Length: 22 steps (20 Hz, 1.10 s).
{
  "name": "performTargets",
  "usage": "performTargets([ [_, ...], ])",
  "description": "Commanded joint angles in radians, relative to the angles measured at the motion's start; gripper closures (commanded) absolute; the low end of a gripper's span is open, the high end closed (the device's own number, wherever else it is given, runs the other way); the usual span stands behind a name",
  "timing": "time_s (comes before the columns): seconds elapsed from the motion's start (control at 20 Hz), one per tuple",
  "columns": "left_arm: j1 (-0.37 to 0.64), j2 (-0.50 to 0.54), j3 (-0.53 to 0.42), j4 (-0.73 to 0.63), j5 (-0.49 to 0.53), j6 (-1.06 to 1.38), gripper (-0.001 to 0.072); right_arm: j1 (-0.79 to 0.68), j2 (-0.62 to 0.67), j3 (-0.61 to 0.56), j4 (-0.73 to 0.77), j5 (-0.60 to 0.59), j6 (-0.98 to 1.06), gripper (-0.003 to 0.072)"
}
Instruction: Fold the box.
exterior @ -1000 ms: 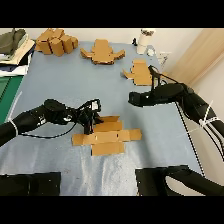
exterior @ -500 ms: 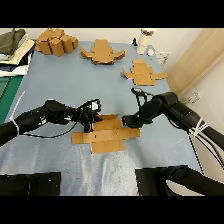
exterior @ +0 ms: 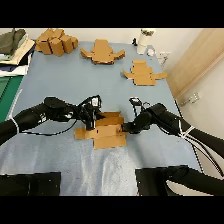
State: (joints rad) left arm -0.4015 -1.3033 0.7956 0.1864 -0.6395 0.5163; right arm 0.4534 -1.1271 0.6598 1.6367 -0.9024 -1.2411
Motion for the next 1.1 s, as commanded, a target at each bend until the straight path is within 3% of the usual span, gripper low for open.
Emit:
performTargets([
  [0.0,0.0,0.0,0.003,-0.003,-0.018,-0.008,0.0697,0.002,-0.018,-0.006,-0.024,0.054,0.004,0.0683],
  [0.6,-0.004,-0.032,-0.037,-0.003,-0.016,-0.035,0.0697,0.002,-0.016,0.031,-0.013,0.018,0.01,0.0683],
  [0.8,0.0,-0.033,-0.037,-0.003,0.004,-0.035,0.0697,0.002,0.042,0.069,-0.006,-0.074,-0.001,0.0683],
  [1.05,0.003,-0.031,-0.032,-0.002,0.003,-0.036,0.0697,0.001,0.091,0.085,-0.011,-0.075,0.015,0.0681],
])
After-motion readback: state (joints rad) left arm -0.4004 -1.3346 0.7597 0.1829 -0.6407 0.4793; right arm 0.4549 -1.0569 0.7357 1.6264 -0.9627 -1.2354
